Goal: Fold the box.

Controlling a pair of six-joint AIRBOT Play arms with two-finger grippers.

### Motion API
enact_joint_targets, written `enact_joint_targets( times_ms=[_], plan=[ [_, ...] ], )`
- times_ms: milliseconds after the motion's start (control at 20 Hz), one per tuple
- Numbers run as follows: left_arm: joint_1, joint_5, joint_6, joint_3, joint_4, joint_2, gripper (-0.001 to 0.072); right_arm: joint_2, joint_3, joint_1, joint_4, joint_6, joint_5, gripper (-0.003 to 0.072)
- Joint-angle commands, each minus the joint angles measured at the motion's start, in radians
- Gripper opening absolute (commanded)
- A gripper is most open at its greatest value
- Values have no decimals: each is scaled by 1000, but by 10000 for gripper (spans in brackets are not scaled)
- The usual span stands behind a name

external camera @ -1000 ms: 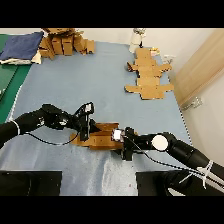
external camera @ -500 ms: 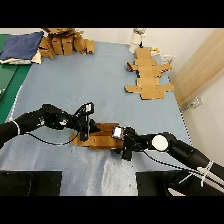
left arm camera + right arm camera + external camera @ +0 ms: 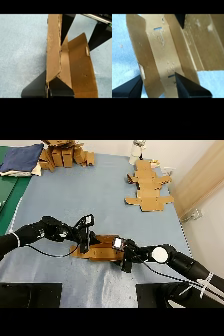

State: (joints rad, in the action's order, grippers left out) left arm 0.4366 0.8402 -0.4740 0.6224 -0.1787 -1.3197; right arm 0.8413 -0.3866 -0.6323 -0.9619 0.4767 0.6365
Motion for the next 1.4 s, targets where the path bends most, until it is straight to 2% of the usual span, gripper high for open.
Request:
enact_joint_targets(
  times_ms=[0, 50, 100, 800, 1100, 1350],
  plan=[
    [0, 0, 0, 0, 0, 0, 12, 1, 0, 2, -4, 2, 3, 604],
    [0, 0, 0, 0, 0, 0, 12, 1, 0, 4, -4, 2, 4, 606],
    [0, 0, 0, 0, 0, 0, 13, 1, -1, 4, -20, 3, -2, 720],
    [0, 0, 0, 0, 0, 0, 12, -28, -26, 3, -56, 3, 5, 720],
    [0, 0, 0, 0, 0, 0, 12, -89, -26, 4, -195, 90, 0, 720],
    [0, 0, 0, 0, 0, 0, 12, -89, -26, 4, -211, 91, -35, 720]
  ],
)
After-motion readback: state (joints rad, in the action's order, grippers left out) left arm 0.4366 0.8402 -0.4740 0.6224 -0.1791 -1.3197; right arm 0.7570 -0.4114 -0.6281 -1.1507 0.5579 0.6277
